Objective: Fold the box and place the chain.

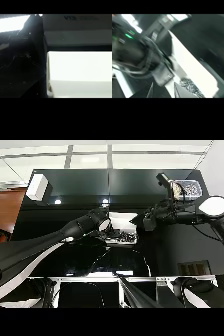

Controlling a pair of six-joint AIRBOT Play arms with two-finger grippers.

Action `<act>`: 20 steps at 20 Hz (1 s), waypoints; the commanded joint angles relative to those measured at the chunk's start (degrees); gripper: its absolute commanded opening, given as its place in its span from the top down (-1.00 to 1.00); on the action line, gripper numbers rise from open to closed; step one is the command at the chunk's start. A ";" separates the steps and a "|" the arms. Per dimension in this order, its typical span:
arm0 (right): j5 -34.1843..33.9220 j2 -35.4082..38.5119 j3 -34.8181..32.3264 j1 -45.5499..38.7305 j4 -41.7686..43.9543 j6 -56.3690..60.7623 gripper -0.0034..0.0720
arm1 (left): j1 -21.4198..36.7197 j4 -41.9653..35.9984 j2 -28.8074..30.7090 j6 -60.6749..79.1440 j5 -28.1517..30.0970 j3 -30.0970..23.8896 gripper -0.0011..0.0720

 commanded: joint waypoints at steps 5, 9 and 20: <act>-5.14 -0.55 -8.31 -4.11 -22.99 -8.24 -0.93 | -0.02 0.02 0.04 0.02 0.04 0.02 0.89; -12.44 -1.95 -19.15 -1.27 -19.54 -33.44 -1.00 | -0.02 0.00 0.04 0.02 0.00 0.02 0.89; -17.22 -5.84 -20.81 1.84 -0.02 -63.76 -0.60 | -0.02 0.00 0.04 0.02 0.02 0.02 0.89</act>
